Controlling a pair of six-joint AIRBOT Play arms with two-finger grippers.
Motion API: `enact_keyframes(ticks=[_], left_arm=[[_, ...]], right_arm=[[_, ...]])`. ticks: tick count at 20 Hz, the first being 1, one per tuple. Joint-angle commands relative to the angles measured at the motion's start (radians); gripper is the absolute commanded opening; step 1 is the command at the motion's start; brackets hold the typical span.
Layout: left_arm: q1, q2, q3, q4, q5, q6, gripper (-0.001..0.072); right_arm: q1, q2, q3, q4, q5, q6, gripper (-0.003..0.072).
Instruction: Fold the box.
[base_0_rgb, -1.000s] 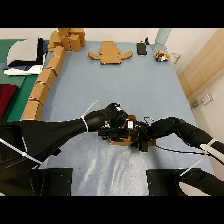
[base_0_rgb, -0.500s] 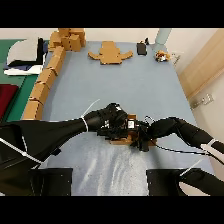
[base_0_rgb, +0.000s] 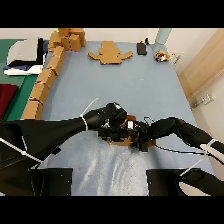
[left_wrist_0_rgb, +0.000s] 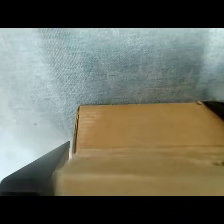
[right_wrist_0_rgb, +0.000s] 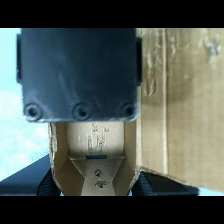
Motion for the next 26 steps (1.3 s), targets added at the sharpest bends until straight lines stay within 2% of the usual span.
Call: enact_keyframes(ticks=[1,5,11,15,19,22,23,24,26], left_arm=[[0.044,0.01,0.024,-0.053,-0.066,0.008,0.0504],[0.139,0.015,0.089,-0.182,-0.191,0.098,0.0504],[0.274,0.014,0.132,-0.338,-0.245,0.197,0.0504],[0.376,0.014,0.132,-0.511,-0.314,0.357,0.0504],[0.486,0.014,0.132,-0.514,-0.399,0.587,0.0503],[0.583,0.014,0.132,-0.478,-0.403,0.808,0.0498],[0.613,0.014,0.132,-0.455,-0.387,0.924,0.0325],[0.641,0.014,0.132,-0.433,-0.365,1.07,0.0017],[0.673,0.014,0.13,-0.416,-0.316,1.307,0.0014]], right_arm=[[-0.001,0.0,0.001,0.0,0.0,0.001,0.0498],[-0.001,0.0,0.001,0.0,0.0,0.001,0.0499],[-0.001,0.0,0.001,0.0,0.0,0.001,0.0498],[-0.001,0.0,0.001,0.0,0.0,0.001,0.0498],[-0.001,0.0,0.001,0.0,0.0,0.001,0.0499],[-0.001,0.0,0.001,0.0,0.0,0.001,0.0498],[-0.001,0.0,0.001,0.0,0.0,0.001,0.0498],[-0.001,0.0,0.001,0.0,0.0,0.001,0.0498],[-0.001,0.0,0.001,0.0,0.0,0.001,0.0498]])
